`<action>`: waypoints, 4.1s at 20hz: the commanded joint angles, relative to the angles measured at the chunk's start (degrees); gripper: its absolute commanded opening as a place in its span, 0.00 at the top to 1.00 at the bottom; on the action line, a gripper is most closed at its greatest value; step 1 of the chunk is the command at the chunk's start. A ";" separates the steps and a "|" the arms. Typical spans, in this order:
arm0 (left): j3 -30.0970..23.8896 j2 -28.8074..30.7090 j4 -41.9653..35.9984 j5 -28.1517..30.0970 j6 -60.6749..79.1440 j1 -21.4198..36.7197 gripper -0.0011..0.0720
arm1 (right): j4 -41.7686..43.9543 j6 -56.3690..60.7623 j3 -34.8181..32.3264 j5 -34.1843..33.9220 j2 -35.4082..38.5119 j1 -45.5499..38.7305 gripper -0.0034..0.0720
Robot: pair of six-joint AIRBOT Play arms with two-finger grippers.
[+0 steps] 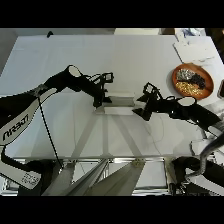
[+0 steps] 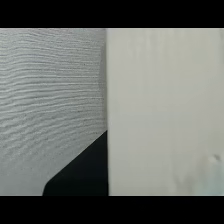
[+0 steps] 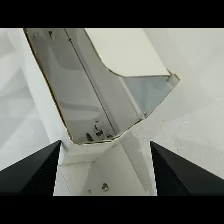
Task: Fold the box and place the chain.
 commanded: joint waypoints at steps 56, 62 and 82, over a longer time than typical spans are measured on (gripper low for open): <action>-0.02 -0.04 0.02 -0.17 0.02 -0.04 0.97 | -0.74 -14.95 11.82 18.03 -20.28 -2.60 0.13; -0.02 -0.04 0.02 -0.17 0.00 -0.04 0.97 | -0.74 -14.95 11.82 18.05 -20.28 -2.60 0.13; -0.02 -0.04 0.02 -0.17 0.00 -0.04 0.97 | -0.57 -14.95 11.82 19.26 -20.24 -2.60 0.13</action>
